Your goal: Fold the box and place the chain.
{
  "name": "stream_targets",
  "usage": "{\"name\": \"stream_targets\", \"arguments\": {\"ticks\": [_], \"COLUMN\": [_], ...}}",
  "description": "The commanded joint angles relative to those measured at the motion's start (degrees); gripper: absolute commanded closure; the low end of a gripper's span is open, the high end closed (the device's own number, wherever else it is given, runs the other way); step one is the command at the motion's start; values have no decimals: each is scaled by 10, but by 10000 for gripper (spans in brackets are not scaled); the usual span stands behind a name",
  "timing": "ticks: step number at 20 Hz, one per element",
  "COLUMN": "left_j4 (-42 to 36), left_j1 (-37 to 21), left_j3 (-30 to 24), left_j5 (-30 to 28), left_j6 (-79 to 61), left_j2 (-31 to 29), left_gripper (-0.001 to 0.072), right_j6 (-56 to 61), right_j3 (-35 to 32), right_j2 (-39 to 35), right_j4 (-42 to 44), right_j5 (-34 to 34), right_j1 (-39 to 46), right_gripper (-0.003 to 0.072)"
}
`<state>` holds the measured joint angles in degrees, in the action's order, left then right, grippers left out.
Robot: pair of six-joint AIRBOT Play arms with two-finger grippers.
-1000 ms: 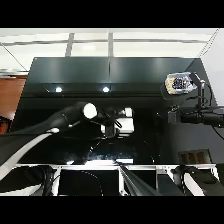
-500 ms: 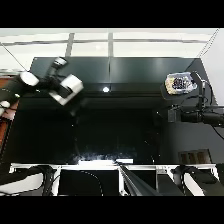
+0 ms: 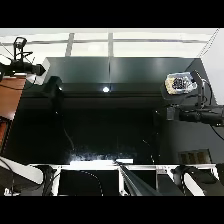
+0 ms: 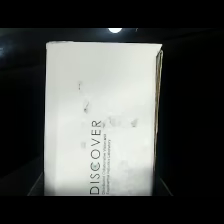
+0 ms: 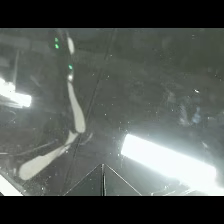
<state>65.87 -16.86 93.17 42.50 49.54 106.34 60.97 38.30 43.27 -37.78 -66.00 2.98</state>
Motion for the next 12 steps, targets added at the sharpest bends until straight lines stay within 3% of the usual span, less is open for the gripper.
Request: {"name": "stream_targets", "arguments": {"ticks": [1, 4, 5, 7, 12], "left_j4": [24, 43, 43, 47, 111], "left_j1": [-4, 0, 1, 4, 4], "left_j3": [115, 172, 179, 184, 287], "left_j5": [41, 87, 90, 95, 277], "left_j6": [95, 113, 113, 129, 184], "left_j2": [96, 142, 145, 143, 107], "left_gripper": [482, 478, 397, -7, -7], "right_j6": [2, 3, 3, 3, -3], "right_j3": [0, 0, 0, 0, 2], "right_j2": [0, 0, 0, 0, 0], "right_j4": [-6, -6, -6, -7, -6], "right_j5": [34, 31, 31, 35, 35], "right_j1": [-14, -14, -14, -14, -14], "right_gripper": [678, 677, 678, 678, 677]}}
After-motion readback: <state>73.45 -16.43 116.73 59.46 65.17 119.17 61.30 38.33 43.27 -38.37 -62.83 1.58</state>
